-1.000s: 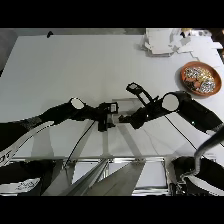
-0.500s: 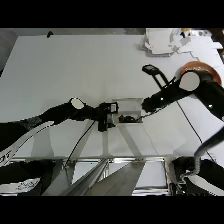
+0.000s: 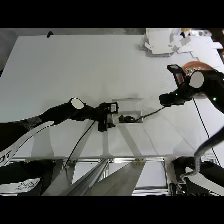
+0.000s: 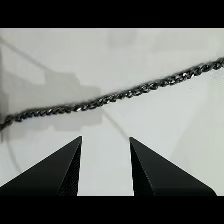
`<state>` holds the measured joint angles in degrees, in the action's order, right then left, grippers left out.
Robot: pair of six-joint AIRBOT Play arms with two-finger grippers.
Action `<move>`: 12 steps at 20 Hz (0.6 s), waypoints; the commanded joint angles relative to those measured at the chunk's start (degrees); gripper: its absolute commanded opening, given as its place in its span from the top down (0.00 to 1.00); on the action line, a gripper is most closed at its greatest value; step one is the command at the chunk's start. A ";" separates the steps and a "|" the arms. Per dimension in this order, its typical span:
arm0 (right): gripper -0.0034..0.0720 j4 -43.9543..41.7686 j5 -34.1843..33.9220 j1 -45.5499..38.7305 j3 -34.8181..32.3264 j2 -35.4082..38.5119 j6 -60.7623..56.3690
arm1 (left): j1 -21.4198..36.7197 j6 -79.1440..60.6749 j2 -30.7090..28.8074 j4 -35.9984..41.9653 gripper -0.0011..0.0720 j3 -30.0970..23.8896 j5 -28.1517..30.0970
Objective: Fold the box and place the chain.
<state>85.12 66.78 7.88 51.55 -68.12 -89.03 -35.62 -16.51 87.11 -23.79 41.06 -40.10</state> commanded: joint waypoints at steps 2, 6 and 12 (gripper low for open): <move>0.51 1.60 -8.31 -0.92 -4.48 -0.52 -5.40 | 0.04 0.02 -0.04 0.00 0.61 0.00 0.00; 0.57 2.16 -9.86 -0.92 -4.70 -1.73 -7.06 | 0.04 0.00 -0.04 0.00 0.61 0.00 0.00; 0.57 3.19 -10.03 -0.92 -4.70 -7.32 -7.13 | 0.04 0.02 -0.04 0.00 0.61 0.00 0.00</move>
<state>87.70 57.54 7.01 46.94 -73.49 -95.81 -35.62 -16.49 87.11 -23.79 41.06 -40.10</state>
